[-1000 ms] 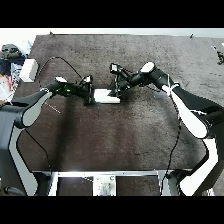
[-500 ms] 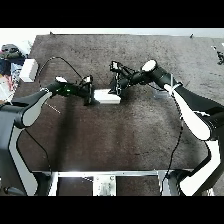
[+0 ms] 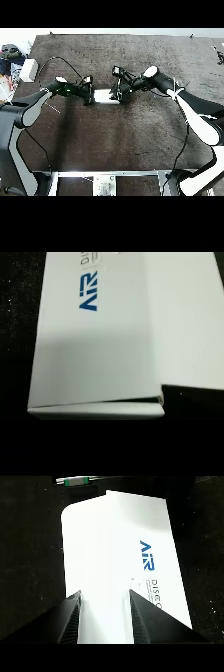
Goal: Fold the box and place the chain.
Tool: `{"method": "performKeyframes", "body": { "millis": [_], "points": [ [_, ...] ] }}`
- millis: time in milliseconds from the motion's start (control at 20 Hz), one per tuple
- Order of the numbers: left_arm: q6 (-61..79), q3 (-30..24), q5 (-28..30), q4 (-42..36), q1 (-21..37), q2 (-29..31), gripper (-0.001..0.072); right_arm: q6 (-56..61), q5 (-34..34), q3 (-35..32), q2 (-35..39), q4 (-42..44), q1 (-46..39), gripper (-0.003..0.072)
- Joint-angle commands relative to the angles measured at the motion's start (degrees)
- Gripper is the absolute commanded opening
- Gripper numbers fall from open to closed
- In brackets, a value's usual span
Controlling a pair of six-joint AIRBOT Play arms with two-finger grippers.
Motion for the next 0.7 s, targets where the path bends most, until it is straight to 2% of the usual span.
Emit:
{"method": "performKeyframes", "body": {
  "millis": [0,450,500,550,650],
  "points": [
    [0.0,0.0,0.0,0.0,0.0,0.0,0.0402,-6.9,-4.9,-4.8,1.7,6.8,0.0,0.0350],
    [0.0,0.0,0.0,0.0,0.0,0.0,0.0402,-13.0,-5.0,-4.8,0.0,7.7,0.1,0.0374],
    [0.0,0.0,0.0,0.0,0.0,0.0,0.0402,-13.5,-5.5,-4.8,-0.3,7.7,0.1,0.0453],
    [0.0,0.0,0.0,0.0,0.0,0.0,0.0402,-14.3,-6.3,-4.8,-0.4,7.7,0.1,0.0484],
    [0.0,0.0,0.0,0.0,0.0,0.0,0.0402,-14.8,-8.8,-4.7,-0.4,7.7,0.1,0.0484]
  ]
}}
